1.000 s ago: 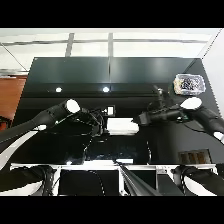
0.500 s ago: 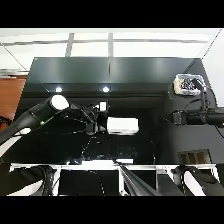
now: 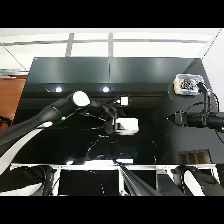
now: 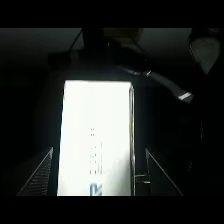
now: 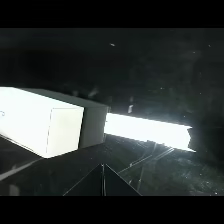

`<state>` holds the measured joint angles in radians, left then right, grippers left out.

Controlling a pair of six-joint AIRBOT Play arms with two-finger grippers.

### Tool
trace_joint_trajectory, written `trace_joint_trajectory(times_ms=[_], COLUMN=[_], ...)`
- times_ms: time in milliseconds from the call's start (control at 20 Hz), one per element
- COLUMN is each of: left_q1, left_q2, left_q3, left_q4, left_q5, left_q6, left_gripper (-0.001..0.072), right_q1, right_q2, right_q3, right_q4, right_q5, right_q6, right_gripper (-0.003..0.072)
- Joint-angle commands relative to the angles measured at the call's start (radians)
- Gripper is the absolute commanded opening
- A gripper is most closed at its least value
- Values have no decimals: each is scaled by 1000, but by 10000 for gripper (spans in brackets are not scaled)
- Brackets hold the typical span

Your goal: Fold the box and place the chain.

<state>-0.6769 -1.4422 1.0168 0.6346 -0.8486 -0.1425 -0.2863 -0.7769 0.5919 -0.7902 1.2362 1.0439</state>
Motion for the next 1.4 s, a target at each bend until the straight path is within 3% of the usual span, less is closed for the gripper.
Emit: trace_joint_trajectory(times_ms=[0, 1350], left_q1=[-19, -59], left_q2=[-73, -109], left_q3=[52, 52], left_q4=[-2, 73], left_q5=[3, -43], left_q6=[-68, -75], left_gripper=[710, 710], right_q1=[-2, -2], right_q2=[1, 1], right_q3=[-3, -3], right_q4=[12, 12], right_q5=[-5, -30], right_q6=[0, -1], right_gripper=[15, 15])
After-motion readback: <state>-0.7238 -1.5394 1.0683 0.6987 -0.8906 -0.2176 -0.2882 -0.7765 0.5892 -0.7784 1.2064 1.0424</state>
